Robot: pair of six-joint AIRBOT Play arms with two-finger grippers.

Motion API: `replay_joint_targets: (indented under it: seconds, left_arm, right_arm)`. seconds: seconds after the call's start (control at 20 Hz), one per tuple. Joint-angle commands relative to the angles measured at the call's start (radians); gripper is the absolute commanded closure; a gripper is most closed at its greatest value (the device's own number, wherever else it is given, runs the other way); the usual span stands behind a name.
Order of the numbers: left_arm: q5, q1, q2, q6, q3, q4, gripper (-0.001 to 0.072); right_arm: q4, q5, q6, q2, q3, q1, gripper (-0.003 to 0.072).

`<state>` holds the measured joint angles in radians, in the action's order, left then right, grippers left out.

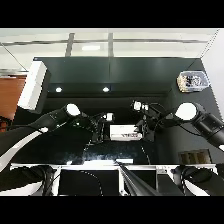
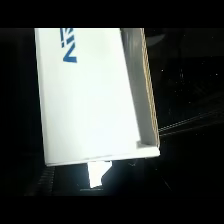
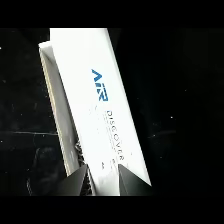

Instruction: Fold the box and place the chain.

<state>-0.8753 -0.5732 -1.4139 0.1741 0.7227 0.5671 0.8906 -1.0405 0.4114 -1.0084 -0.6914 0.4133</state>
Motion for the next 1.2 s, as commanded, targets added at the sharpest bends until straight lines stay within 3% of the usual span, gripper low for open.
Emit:
replay_joint_targets:
  seconds: [0.0, 0.5, 0.55, 0.6, 1.15]
  left_arm:
    - [-0.001, 0.000, 0.000, 0.000, -0.001, 0.000, 0.0360]
    - [-0.001, 0.000, 0.000, 0.000, -0.001, 0.000, 0.0360]
    - [-0.001, 0.000, 0.000, 0.000, -0.001, 0.000, 0.0360]
    - [-0.001, 0.000, 0.000, 0.000, -0.001, 0.000, 0.0360]
    - [-0.001, 0.000, 0.000, 0.000, -0.001, 0.000, 0.0360]
  right_arm:
    - [0.000, -0.020, 0.000, 0.000, 0.005, 0.001, 0.0482]
    - [0.001, -0.055, 0.000, 0.000, 0.004, 0.001, 0.0478]
    - [0.000, -0.055, 0.000, 0.000, 0.004, 0.001, 0.0466]
    - [0.000, -0.055, 0.000, 0.000, 0.004, 0.001, 0.0397]
    - [0.001, -0.078, 0.013, 0.000, 0.005, 0.001, 0.0398]
